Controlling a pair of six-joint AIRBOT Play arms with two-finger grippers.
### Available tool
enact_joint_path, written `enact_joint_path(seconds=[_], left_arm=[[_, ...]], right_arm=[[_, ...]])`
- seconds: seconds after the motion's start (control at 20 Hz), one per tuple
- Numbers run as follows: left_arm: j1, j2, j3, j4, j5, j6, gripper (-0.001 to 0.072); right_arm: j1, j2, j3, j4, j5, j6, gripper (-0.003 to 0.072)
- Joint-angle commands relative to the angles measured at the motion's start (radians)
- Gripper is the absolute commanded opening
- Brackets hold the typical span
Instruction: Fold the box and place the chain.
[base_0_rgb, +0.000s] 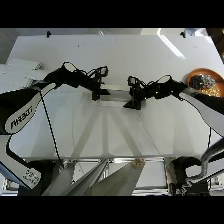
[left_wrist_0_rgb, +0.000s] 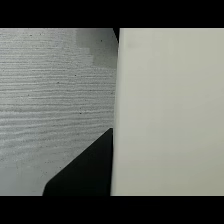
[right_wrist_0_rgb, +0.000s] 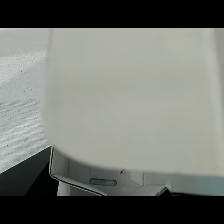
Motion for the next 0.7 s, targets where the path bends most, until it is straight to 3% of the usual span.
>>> enact_joint_path(seconds=[0.0, 0.65], left_arm=[[0.0, 0.0, 0.001, 0.0, 0.0, 0.0, 0.0015], [0.0, 0.001, 0.001, -0.026, 0.0, -0.003, 0.0027]], right_arm=[[0.001, -0.001, 0.0, 0.0, -0.001, 0.0, 0.0354], [0.001, -0.001, 0.0, 0.0, -0.001, 0.0, 0.0354]])
